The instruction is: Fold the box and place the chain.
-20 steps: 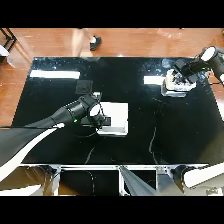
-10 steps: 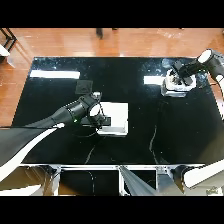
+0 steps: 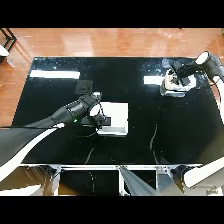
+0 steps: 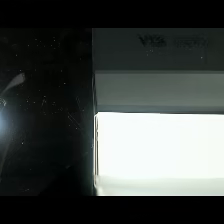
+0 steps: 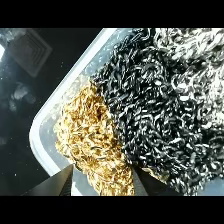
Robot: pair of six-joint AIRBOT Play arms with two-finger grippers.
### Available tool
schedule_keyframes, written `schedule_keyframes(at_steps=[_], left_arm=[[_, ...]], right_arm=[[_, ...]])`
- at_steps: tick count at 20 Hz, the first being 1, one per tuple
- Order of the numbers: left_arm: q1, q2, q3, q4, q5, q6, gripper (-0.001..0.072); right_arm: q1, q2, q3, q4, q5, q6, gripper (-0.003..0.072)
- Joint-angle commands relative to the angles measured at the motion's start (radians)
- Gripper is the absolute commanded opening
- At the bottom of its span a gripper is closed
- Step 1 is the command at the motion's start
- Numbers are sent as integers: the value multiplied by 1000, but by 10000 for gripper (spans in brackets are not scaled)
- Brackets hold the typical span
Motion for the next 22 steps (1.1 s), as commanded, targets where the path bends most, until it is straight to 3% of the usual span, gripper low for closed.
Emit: schedule_keyframes(at_steps=[1, 4, 5, 6, 8, 14, 22], left_arm=[[1, 0, 0, 0, 0, 0, 24], [1, 0, 0, 0, 0, 0, 24], [1, 0, 0, 0, 0, 0, 25], [1, 0, 0, 0, 1, 0, 24], [1, 0, 0, 0, 1, 0, 24], [1, 0, 0, 0, 4, 0, 24], [1, 0, 0, 0, 0, 1, 24]], right_arm=[[0, -20, 0, 3, 4, -2, 417], [0, -30, 0, 3, 13, -29, 415], [0, -29, 1, 7, 11, -53, 313], [-2, -27, 1, 24, 11, -100, 70], [-9, -26, 12, 55, 29, -180, 23], [-48, 49, 87, 69, 136, -407, 21], [-54, 332, 102, 118, 181, -647, 21]])
